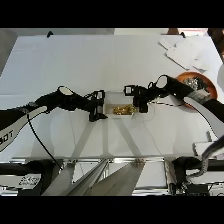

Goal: Fold the box and place the chain.

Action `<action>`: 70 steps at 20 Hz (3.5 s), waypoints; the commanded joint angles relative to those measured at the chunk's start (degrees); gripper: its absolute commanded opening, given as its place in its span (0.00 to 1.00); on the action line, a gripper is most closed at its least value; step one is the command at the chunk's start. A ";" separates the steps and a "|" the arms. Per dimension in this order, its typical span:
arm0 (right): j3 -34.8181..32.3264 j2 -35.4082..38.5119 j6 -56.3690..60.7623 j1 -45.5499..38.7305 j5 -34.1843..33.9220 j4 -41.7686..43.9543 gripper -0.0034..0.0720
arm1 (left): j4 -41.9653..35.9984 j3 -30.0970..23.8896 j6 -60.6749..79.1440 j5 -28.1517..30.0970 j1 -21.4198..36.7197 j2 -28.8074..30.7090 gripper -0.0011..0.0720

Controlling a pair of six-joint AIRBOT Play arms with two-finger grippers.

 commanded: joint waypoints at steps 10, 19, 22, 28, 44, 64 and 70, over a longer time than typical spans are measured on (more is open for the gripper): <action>-0.09 10.84 10.82 0.20 9.60 -4.72 0.05 | 0.00 0.00 0.00 0.04 0.02 0.02 0.41; -0.04 16.76 13.05 3.76 8.59 7.41 0.05 | 0.00 0.00 0.00 0.02 0.02 0.02 0.41; -0.02 17.66 15.96 6.73 4.68 8.74 0.05 | 0.00 0.00 0.00 0.02 0.02 0.02 0.41; -0.02 18.03 19.02 12.92 -5.95 10.27 0.05 | 0.00 0.00 0.00 0.02 0.02 0.00 0.41; -0.02 17.79 31.43 18.67 -18.71 3.50 0.05 | 0.00 0.00 0.00 0.02 0.02 0.00 0.41; 14.53 16.81 45.92 9.90 -6.10 -3.89 0.28 | 0.00 0.00 0.00 0.04 0.02 0.02 0.41; 14.56 8.20 45.64 6.56 0.74 -1.07 0.31 | 0.00 0.00 0.00 0.02 0.02 0.00 0.41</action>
